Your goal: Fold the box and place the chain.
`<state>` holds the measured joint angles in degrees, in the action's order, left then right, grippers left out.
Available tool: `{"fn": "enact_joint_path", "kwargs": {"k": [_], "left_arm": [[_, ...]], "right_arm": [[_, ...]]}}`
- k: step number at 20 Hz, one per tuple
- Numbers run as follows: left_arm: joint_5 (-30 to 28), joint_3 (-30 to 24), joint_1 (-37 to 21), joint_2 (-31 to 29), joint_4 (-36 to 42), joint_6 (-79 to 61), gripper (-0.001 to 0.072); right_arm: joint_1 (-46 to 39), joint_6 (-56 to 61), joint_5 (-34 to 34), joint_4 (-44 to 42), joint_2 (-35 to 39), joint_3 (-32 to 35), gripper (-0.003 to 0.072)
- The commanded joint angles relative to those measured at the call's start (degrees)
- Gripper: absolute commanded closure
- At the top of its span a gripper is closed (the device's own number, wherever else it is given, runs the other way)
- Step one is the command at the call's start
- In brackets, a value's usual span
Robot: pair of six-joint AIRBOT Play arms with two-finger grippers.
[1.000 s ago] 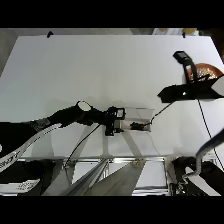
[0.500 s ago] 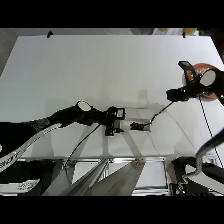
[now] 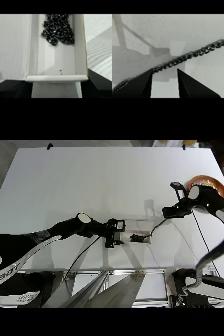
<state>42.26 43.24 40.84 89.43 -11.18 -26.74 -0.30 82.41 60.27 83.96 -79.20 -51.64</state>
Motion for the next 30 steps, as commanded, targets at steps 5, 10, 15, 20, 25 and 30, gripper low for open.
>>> {"fn": "enact_joint_path", "kwargs": {"k": [5, 10, 15, 20, 25, 30], "left_arm": [[0.0, 0.0, 0.0, 0.0, 0.0, 0.0, 0.0477], [0.0, 0.0, 0.0, 0.0, 0.0, 0.0, 0.0477], [0.0, 0.0, 0.0, 0.0, 0.0, 0.0, 0.0477], [0.0, 0.0, 0.0, 0.0, 0.0, 0.0, 0.0477], [0.0, 0.0, 0.0, 0.0, 0.0, 0.0, 0.0477], [0.0, 0.0, 0.0, 0.0, 0.0, 0.0, 0.0477]], "right_arm": [[0.9, 3.3, 0.4, 3.5, -0.9, 0.2, 0.0385], [0.9, 4.4, -1.3, 3.6, -1.1, 0.2, 0.0409], [1.0, 4.9, -1.1, 3.6, -3.3, 0.2, 0.0457], [0.9, 4.8, 0.7, 3.6, -2.8, 0.2, 0.0669], [0.9, 4.6, 4.9, 3.6, 5.5, 0.2, 0.0669], [1.6, 4.0, 12.7, -0.2, 19.7, 0.2, 0.0669]]}}
